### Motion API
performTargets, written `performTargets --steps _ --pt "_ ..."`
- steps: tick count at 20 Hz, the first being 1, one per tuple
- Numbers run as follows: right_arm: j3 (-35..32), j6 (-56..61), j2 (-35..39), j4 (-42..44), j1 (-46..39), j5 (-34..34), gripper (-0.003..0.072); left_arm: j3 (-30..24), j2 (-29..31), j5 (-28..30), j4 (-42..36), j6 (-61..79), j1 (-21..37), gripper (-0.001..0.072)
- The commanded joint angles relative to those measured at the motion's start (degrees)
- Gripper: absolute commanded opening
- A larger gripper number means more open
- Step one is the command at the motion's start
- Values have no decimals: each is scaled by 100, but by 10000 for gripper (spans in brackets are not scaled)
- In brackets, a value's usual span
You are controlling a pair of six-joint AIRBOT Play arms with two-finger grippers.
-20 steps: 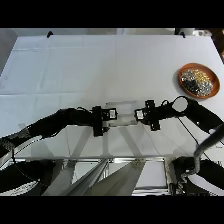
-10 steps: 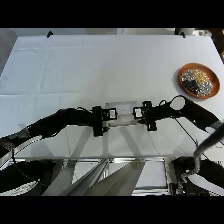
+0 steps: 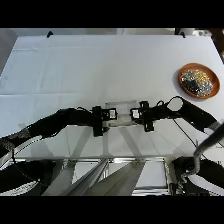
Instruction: Fold the box and place the chain.
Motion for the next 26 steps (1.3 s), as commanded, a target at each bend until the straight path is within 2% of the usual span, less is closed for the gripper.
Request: performTargets --steps 1,2,3,5,6,9,10,11,12,13,14,17,23,26 --pt "-4 -9 -4 55 22 48 157 -2 -2 2 4 4 -2 142" --pt "-22 -9 -4 57 22 63 169 -2 -2 2 4 4 -2 142" --pt "-61 -9 -4 52 22 68 225 -2 -2 2 4 4 0 142" --pt "-146 -9 -4 50 22 63 449 -2 -2 2 4 4 -2 142" --pt "-162 -7 -4 50 22 66 504 -2 -2 2 4 4 0 142" --pt "-162 -7 -4 55 22 55 506 -2 -2 2 4 4 0 142" --pt "-162 0 -2 55 22 52 490 -2 -2 2 4 4 0 142" --pt "-162 46 -2 55 22 55 405 -2 -2 2 4 4 0 142" --pt "-162 61 0 44 22 105 265 -2 -2 2 4 4 -2 142" --pt "-162 90 17 -17 22 245 62 -2 -2 2 4 4 -2 142" --pt "-162 256 61 -107 20 407 10 -2 -2 2 4 4 0 142" --pt "-162 1593 326 -807 20 645 10 -2 -2 2 4 4 -2 142" --pt "-162 6229 1307 -1740 20 1029 10 -2 -2 2 4 4 0 142" --pt "-162 7368 1687 -1993 7 1014 10 -2 -2 2 7 4 -2 142"
